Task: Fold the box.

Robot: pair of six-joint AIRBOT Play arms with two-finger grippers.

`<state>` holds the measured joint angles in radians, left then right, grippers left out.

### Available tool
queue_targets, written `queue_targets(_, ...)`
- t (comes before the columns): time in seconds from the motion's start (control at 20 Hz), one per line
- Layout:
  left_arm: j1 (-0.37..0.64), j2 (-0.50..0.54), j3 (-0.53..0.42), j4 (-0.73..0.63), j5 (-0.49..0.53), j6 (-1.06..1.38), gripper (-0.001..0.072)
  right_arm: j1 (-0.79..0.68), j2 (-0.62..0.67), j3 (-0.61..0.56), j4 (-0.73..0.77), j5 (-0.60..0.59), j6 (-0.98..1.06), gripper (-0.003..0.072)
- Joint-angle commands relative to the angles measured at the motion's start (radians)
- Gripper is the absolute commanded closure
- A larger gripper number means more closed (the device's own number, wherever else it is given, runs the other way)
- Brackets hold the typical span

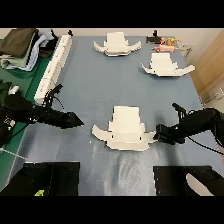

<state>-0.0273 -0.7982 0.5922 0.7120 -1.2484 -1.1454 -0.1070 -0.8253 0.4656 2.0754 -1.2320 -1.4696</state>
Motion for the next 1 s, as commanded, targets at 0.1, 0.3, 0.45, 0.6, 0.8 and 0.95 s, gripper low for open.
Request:
queue_targets(0.1,0.002,-0.001,-0.001,-0.019,0.002,0.002,0.0188,0.002,-0.100,-0.005,0.117,0.024,-0.116,0.0447)
queue_targets(0.3,0.002,0.000,-0.001,-0.042,0.002,0.002,0.0189,0.002,-0.129,-0.004,0.151,0.045,-0.251,0.0667)
queue_targets(0.45,0.002,0.000,-0.001,-0.075,0.003,0.006,0.0190,0.026,-0.096,-0.008,0.151,0.024,-0.367,0.0687)
queue_targets(0.6,0.002,-0.028,-0.001,-0.077,0.050,0.053,0.0190,0.099,-0.006,-0.036,0.139,0.092,-0.435,0.0687)
queue_targets(0.8,0.002,-0.190,0.002,-0.157,0.074,0.156,0.0190,0.185,0.103,-0.065,0.138,0.249,-0.451,0.0687)
queue_targets(0.95,0.002,-0.355,0.025,-0.330,0.079,0.347,0.0190,0.216,0.103,-0.065,0.128,0.253,-0.451,0.0687)
